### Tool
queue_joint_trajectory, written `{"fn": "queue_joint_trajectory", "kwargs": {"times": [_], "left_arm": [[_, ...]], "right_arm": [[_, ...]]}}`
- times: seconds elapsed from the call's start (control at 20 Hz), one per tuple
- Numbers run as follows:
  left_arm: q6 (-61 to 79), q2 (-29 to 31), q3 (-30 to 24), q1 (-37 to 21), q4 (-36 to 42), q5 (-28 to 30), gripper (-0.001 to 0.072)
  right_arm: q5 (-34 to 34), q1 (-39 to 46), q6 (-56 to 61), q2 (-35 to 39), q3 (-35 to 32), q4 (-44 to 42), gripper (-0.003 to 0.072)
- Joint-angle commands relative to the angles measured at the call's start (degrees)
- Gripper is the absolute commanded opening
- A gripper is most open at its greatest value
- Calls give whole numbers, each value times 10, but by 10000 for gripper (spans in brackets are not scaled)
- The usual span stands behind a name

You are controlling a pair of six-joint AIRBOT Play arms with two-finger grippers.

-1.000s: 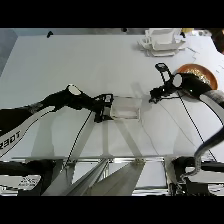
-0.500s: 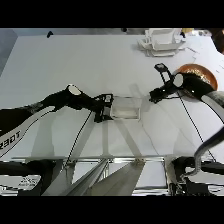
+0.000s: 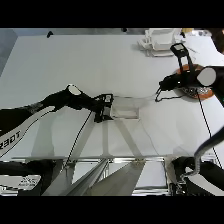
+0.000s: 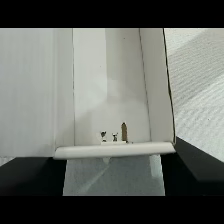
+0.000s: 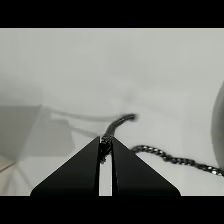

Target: Fold the box and place the chain.

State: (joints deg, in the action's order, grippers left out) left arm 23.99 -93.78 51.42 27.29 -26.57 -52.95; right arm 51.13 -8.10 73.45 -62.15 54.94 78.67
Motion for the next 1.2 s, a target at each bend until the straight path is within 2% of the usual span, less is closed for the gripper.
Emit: {"fn": "queue_joint_trajectory", "kwargs": {"times": [0.0, 0.2, 0.5, 0.65, 0.85, 1.15], "left_arm": [[0, 0, 1, -1, 0, 0, 251], [0, 0, 1, -1, 0, 0, 251], [0, 0, 1, -1, 0, 0, 251], [0, 0, 1, -1, 0, 0, 251], [0, 0, 1, -1, 0, 0, 251], [0, 0, 1, -1, 0, 0, 251]], "right_arm": [[38, -20, -30, 66, 0, -69, 18], [83, -83, -35, 125, 0, -91, 18], [101, -147, -35, 167, 0, -125, 18], [100, -181, -38, 167, 0, -144, 18], [60, -216, -39, 155, 0, -144, 18], [31, -221, -39, 89, -3, -140, 18]]}}
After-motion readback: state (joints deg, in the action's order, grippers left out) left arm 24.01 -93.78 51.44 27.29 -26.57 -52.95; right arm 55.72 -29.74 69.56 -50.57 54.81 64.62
